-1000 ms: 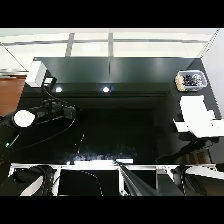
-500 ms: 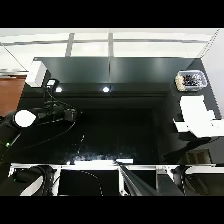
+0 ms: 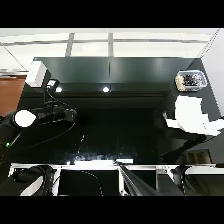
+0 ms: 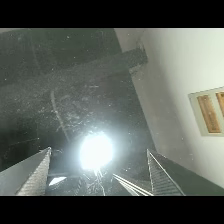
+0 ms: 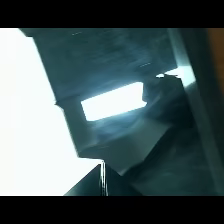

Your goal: Fold the box and place the chain.

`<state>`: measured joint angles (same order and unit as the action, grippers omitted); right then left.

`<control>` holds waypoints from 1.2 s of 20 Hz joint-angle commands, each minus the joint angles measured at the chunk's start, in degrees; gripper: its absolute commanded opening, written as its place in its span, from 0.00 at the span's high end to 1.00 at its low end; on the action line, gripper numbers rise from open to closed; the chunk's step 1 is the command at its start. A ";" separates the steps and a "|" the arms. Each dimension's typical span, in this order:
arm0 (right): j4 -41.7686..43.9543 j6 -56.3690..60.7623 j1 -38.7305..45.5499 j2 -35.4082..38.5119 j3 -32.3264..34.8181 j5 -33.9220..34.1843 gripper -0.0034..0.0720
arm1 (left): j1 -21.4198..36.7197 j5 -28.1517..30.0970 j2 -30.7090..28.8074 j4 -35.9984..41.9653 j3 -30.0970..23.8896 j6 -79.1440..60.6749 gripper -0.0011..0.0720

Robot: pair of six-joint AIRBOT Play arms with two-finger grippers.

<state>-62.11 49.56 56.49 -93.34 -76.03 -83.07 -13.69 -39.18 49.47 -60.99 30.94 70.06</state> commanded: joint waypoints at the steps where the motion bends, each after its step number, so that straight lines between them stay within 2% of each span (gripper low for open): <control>1: 10.47 -1.57 -1.27 6.64 7.96 -0.76 0.94 | 0.00 -0.04 0.09 -0.02 0.02 0.00 0.02; 4: 20.76 -0.07 -6.08 13.40 16.59 2.99 0.94 | -0.02 -0.07 0.22 0.00 0.00 -0.02 0.02; 8: 28.37 2.25 -20.63 25.66 28.68 12.61 0.94 | -0.02 -0.02 0.24 0.46 0.00 0.00 0.02; 12: 35.39 2.21 -41.83 40.00 44.61 29.49 0.94 | -0.94 1.53 0.24 1.77 0.00 -0.02 0.02; 14: 35.47 2.21 -53.11 45.11 50.45 37.94 0.94 | -2.40 2.71 0.39 1.77 0.00 -0.02 0.02; 16: 35.47 1.99 -62.88 47.17 53.27 46.18 0.94 | -4.11 3.21 1.01 3.63 0.02 0.09 0.02; 19: 34.91 1.86 -73.50 47.12 53.55 53.86 0.94 | -3.17 1.79 3.72 15.26 0.07 1.29 0.02; 21: 34.88 1.86 -77.31 47.12 53.55 55.08 0.94 | -0.33 -2.10 7.93 22.23 0.15 -0.17 0.02; 24: 34.88 2.34 -79.01 47.12 53.55 54.95 0.94 | 4.94 -18.58 18.75 35.26 1.18 -13.97 0.02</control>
